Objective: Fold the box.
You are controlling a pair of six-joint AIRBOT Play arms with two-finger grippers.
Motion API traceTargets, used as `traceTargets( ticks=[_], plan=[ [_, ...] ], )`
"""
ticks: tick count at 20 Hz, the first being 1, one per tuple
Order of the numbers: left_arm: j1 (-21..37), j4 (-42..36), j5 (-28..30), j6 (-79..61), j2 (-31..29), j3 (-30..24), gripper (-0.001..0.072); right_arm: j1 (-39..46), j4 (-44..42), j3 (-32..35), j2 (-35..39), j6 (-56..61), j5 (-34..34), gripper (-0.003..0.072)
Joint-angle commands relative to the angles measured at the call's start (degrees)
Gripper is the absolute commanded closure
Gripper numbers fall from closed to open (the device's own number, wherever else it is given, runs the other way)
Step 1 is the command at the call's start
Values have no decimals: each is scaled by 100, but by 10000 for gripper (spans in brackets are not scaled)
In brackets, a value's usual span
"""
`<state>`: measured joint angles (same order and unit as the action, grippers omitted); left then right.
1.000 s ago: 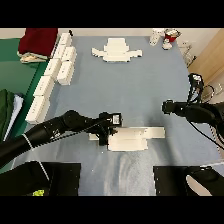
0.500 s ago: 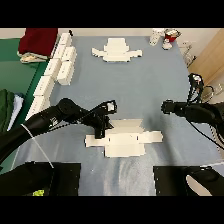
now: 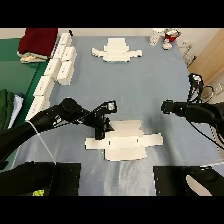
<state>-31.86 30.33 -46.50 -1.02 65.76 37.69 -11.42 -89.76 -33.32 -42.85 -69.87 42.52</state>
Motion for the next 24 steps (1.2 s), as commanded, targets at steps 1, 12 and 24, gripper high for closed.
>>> traceTargets(
  ticks=[1,12,24],
  plan=[
    [4,-31,-184,-2,63,2,697,0,-31,-2,0,0,22,219],
    [4,98,-570,66,245,2,697,0,-120,-2,0,0,214,250],
    [4,116,-791,61,251,4,697,-2,-1132,-4,7,-501,1239,683]
  ],
)
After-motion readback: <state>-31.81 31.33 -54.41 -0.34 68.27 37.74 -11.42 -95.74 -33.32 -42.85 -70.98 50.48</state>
